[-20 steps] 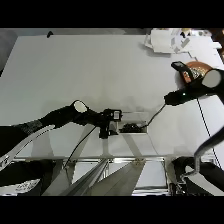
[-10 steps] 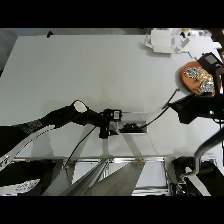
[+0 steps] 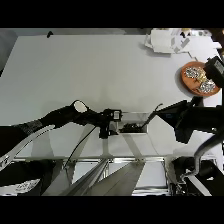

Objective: Fold the box and place the chain.

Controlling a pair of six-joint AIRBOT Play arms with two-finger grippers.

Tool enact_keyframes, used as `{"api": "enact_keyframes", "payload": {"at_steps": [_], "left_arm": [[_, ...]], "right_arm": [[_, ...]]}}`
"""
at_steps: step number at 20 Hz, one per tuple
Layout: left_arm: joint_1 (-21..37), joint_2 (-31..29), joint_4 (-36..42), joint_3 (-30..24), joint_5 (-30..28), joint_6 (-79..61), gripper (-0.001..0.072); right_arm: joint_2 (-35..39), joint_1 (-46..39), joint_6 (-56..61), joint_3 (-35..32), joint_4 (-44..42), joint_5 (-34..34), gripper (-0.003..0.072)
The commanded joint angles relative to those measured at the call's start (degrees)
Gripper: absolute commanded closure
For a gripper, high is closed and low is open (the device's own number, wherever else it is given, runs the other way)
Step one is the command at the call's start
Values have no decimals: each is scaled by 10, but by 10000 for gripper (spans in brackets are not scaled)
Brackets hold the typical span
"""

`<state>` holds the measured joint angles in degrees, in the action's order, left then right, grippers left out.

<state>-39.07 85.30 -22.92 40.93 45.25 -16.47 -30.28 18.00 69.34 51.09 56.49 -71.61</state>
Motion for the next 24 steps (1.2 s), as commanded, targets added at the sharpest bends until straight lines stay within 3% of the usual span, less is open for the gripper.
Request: {"api": "enact_keyframes", "payload": {"at_steps": [1, 9, 11, 16, 19, 22, 24], "left_arm": [[0, 0, 0, 0, 0, 0, 560], [0, 0, 0, 0, 0, 0, 560], [0, 0, 0, 0, 0, 0, 560], [0, 0, 0, 0, 0, 0, 560], [0, 0, 0, 0, 0, 0, 560], [0, 0, 0, 0, 0, 0, 560], [0, 0, 0, 0, 0, 0, 560]], "right_arm": [[-23, 44, -17, -19, -14, 66, 668], [-161, 117, -56, -115, 5, 101, 662], [-191, 126, -56, -122, 5, 118, 599], [-207, 135, -54, -116, -8, 149, 551], [-192, 131, -54, -75, -3, 129, 370], [-184, 94, -53, -7, 52, 69, 373], [-184, 45, -47, 18, 100, 46, 472]]}}
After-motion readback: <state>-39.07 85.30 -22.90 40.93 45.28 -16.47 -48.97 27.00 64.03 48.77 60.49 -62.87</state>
